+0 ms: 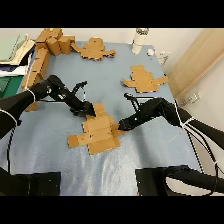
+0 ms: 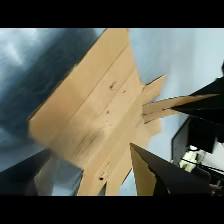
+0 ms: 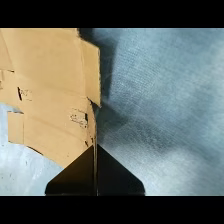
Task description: Fold the box.
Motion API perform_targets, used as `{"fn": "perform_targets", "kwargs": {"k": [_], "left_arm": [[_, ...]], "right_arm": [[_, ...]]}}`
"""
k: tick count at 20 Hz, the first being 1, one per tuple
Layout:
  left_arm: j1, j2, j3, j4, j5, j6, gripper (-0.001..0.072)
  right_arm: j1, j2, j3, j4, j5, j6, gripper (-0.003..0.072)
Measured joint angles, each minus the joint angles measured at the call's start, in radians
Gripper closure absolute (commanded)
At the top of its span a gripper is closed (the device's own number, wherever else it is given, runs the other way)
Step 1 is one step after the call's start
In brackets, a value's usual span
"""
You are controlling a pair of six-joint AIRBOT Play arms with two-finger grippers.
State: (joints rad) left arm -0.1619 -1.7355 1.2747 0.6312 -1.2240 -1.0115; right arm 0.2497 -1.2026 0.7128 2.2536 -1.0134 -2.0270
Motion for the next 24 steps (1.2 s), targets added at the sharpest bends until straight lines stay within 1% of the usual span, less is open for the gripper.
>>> {"fn": "perform_targets", "kwargs": {"k": [1, 2, 3, 4, 5, 6, 13, 14, 15, 16, 17, 19, 20, 21, 22, 24], "left_arm": [[0.0, -0.009, 0.0, -0.018, -0.008, 0.016, 0.0153], [0.001, -0.016, 0.0, -0.031, -0.016, 0.032, 0.0231], [0.001, -0.021, 0.0, -0.042, -0.025, 0.052, 0.023], [0.001, -0.025, 0.0, -0.052, -0.032, 0.072, 0.0353], [0.001, -0.028, 0.0, -0.06, -0.038, 0.09, 0.0625], [0.001, -0.029, 0.0, -0.062, -0.043, 0.112, 0.0666], [0.001, -0.034, 0.0, -0.076, -0.057, 0.213, 0.0662], [0.001, -0.034, 0.0, -0.076, -0.057, 0.219, 0.0566], [0.001, -0.034, 0.0, -0.077, -0.059, 0.224, 0.0297], [0.001, -0.034, 0.0, -0.08, -0.061, 0.227, 0.0214], [0.001, -0.034, 0.0, -0.085, -0.06, 0.229, 0.0229], [0.001, -0.034, 0.0, -0.09, -0.05, 0.234, 0.023], [0.001, -0.034, 0.0, -0.095, -0.044, 0.237, 0.0266], [0.001, -0.034, 0.0, -0.098, -0.039, 0.239, 0.0472], [0.001, -0.034, 0.0, -0.099, -0.033, 0.244, 0.0538], [0.001, -0.034, 0.0, -0.105, -0.027, 0.253, 0.0553]], "right_arm": [[0.002, 0.002, 0.0, 0.0, 0.003, -0.001, 0.0686], [0.003, 0.002, 0.0, 0.0, 0.003, -0.002, 0.0685], [0.004, 0.003, 0.0, 0.0, 0.004, -0.003, 0.0686], [0.005, 0.004, 0.0, 0.0, 0.005, -0.004, 0.0685], [0.005, 0.004, 0.0, 0.0, 0.005, -0.004, 0.0685], [0.005, 0.004, 0.0, -0.001, 0.005, -0.005, 0.0685], [0.005, 0.004, -0.001, -0.002, 0.004, -0.005, 0.0685], [0.005, 0.004, -0.001, -0.002, 0.004, -0.005, 0.0685], [0.005, 0.004, -0.002, -0.002, 0.004, -0.005, 0.0685], [0.005, 0.004, -0.002, -0.001, 0.004, -0.005, 0.0685], [0.005, 0.004, -0.002, -0.001, 0.004, -0.006, 0.0685], [0.005, 0.004, -0.002, -0.001, 0.003, -0.006, 0.0685], [0.005, 0.004, -0.002, -0.001, 0.002, -0.006, 0.0685], [0.005, 0.004, -0.002, -0.001, 0.002, -0.006, 0.0685], [0.005, 0.004, -0.002, -0.001, 0.0, -0.005, 0.0685], [0.005, 0.004, -0.003, -0.001, 0.0, -0.005, 0.0685]]}}
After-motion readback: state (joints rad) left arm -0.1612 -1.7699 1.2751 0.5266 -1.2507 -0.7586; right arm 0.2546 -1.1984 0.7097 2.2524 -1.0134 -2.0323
